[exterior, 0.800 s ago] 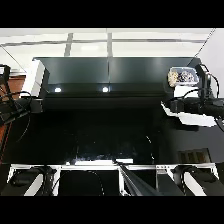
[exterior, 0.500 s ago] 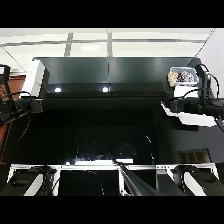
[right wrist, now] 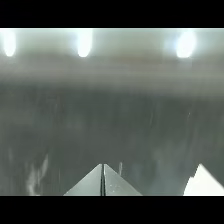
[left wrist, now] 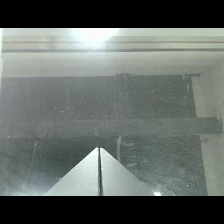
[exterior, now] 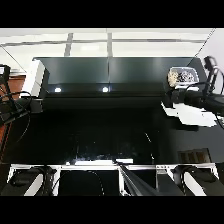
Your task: Fold the box and place the chain.
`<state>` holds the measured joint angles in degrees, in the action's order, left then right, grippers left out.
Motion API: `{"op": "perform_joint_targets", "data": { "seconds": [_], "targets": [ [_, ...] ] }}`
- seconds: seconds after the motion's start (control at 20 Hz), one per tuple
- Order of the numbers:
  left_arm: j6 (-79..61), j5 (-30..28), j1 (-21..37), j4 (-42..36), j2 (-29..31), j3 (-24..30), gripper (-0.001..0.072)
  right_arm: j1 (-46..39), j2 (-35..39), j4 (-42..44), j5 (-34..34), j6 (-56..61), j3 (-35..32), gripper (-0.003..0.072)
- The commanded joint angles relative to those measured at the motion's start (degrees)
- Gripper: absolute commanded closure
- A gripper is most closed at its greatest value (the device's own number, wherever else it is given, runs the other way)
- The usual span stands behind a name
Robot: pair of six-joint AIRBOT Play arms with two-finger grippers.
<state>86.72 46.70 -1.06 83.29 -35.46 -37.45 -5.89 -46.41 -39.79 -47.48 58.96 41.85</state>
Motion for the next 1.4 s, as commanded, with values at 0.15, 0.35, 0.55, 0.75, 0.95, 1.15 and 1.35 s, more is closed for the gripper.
{"op": "perform_joint_targets", "data": {
  "seconds": [0.15, 0.35, 0.55, 0.75, 0.95, 1.15, 1.35],
  "targets": [
    [0.1, -0.5, 0.0, 0.0, 0.0, 0.0, 0.0682, 0.0, 0.0, 6.6, 32.3, -0.2, 0.0, 0.0671],
    [0.1, -5.2, 0.0, 0.0, 0.0, 0.0, 0.0682, -0.4, 0.0, 6.3, 45.4, -0.8, 0.0, 0.0656],
    [0.1, -8.6, 0.0, 0.0, -1.9, 0.0, 0.0245, -5.0, -4.1, -2.0, 37.8, -4.6, 0.4, -0.0030],
    [0.1, -7.6, -0.3, 0.0, -5.3, 0.0, 0.0007, -26.2, -19.2, -12.5, 13.3, 8.3, 12.2, -0.0022],
    [0.1, -5.1, -1.6, 0.1, -7.3, 0.0, 0.0007, -44.9, -33.5, -24.9, -11.0, 16.6, 29.7, -0.0022],
    [0.1, -2.6, -6.2, 0.0, -10.6, 0.0, 0.0007, -55.2, -40.6, -25.1, -21.3, 16.2, 33.5, -0.0022],
    [0.2, -4.1, -10.9, 0.0, -13.2, 0.0, 0.0007, -55.4, -49.5, -19.5, -34.9, 2.9, 36.8, -0.0022]
  ]
}}
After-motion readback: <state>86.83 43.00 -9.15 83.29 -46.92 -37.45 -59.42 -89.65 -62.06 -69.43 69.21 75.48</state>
